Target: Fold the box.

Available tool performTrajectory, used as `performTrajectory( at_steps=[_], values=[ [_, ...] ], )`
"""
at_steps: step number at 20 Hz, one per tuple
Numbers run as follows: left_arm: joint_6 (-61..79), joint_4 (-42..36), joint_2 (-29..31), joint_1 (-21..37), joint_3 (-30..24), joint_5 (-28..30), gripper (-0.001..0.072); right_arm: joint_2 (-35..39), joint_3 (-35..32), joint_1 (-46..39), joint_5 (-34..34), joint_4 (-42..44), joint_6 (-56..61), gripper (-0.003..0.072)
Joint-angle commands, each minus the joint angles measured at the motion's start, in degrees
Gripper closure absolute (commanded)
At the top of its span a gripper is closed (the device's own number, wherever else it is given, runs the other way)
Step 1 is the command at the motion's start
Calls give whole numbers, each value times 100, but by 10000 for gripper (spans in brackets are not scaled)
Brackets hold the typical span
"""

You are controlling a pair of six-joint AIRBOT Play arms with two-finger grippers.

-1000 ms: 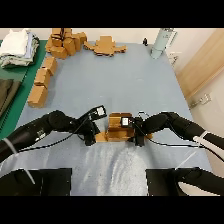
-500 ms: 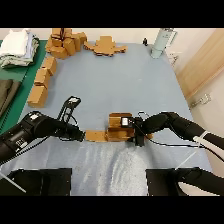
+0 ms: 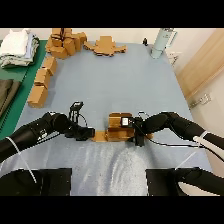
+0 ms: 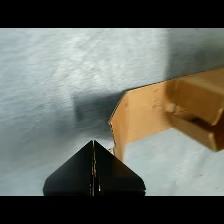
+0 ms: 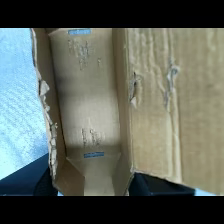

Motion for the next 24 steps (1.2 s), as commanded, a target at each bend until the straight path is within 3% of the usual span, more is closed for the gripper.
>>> performTrajectory(
  at_steps=[1,12,24],
  values=[
    [522,-1025,-155,0,-4,378,698,0,-2,-2,2,2,2,178],
    [592,-896,-157,70,-22,92,699,0,-4,-2,2,2,2,178],
    [581,-1158,-280,57,-22,190,698,0,-2,-2,2,2,2,179]
  ],
)
